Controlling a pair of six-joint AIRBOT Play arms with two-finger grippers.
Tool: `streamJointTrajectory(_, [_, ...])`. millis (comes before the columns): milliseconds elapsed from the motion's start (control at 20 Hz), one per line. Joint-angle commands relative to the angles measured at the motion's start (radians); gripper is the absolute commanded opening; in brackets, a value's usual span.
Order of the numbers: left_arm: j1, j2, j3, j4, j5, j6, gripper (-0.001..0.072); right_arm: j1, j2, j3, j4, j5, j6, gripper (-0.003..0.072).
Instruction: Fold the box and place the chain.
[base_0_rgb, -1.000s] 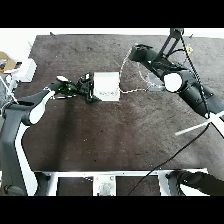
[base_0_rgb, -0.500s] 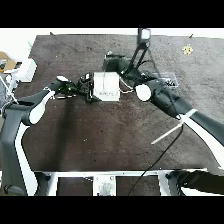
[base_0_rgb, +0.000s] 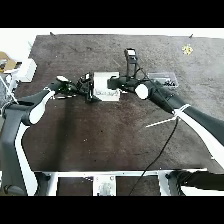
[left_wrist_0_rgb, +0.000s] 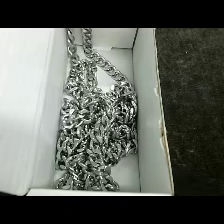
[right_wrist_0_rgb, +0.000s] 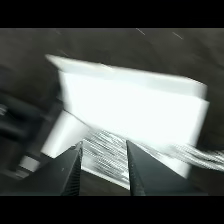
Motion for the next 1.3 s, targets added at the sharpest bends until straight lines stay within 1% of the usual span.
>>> streamJointTrajectory(0, [0.000, -0.001, 0.000, 0.000, 0.000, 0.000, 0.0291, -0.112, 0.031, -0.012, -0.164, 0.222, 0.065, 0.0314])
streamJointTrajectory(150, [0.000, -0.001, 0.000, 0.000, 0.000, 0.000, 0.0291, -0.261, 0.033, -0.069, -0.191, 0.201, 0.140, 0.0314])
streamJointTrajectory(250, [0.000, -0.001, 0.000, 0.000, 0.000, 0.000, 0.0290, -0.341, 0.033, -0.129, -0.186, 0.121, 0.196, 0.0313])
streamJointTrajectory(300, [0.000, -0.001, 0.000, 0.000, 0.000, 0.000, 0.0291, -0.374, 0.026, -0.159, -0.176, 0.061, 0.220, 0.0313])
streamJointTrajectory(350, [0.000, -0.001, 0.000, 0.000, 0.000, 0.000, 0.0291, -0.393, 0.010, -0.170, -0.164, 0.026, 0.233, 0.0311])
streamJointTrajectory(400, [0.000, -0.001, 0.000, 0.000, 0.000, 0.000, 0.0290, -0.403, -0.014, -0.171, -0.149, -0.003, 0.232, 0.0164])
streamJointTrajectory(450, [0.000, -0.001, 0.000, 0.000, 0.000, 0.000, 0.0290, -0.402, -0.035, -0.171, -0.142, -0.041, 0.232, 0.0148])
streamJointTrajectory(600, [0.000, -0.001, 0.000, 0.000, 0.000, 0.000, 0.0290, -0.381, -0.096, -0.170, -0.054, -0.157, 0.232, 0.0148])
streamJointTrajectory(750, [0.000, -0.001, 0.000, 0.000, 0.000, 0.000, 0.0291, -0.352, -0.145, -0.170, -0.002, -0.233, 0.232, 0.0148])
streamJointTrajectory(900, [0.000, -0.001, 0.000, 0.000, 0.000, 0.000, 0.0290, -0.359, -0.170, -0.170, 0.031, -0.224, 0.244, 0.0150])
streamJointTrajectory(1000, [0.000, -0.001, 0.000, 0.000, 0.000, 0.000, 0.0291, -0.372, -0.168, -0.170, 0.030, -0.215, 0.244, 0.0236])
streamJointTrajectory(1150, [0.000, -0.001, 0.000, 0.000, 0.000, 0.000, 0.0290, -0.388, -0.169, -0.170, 0.030, -0.192, 0.244, 0.0234])
streamJointTrajectory(1250, [0.000, -0.001, 0.000, 0.000, 0.000, 0.000, 0.0290, -0.387, -0.170, -0.170, 0.031, -0.226, 0.244, 0.0233])
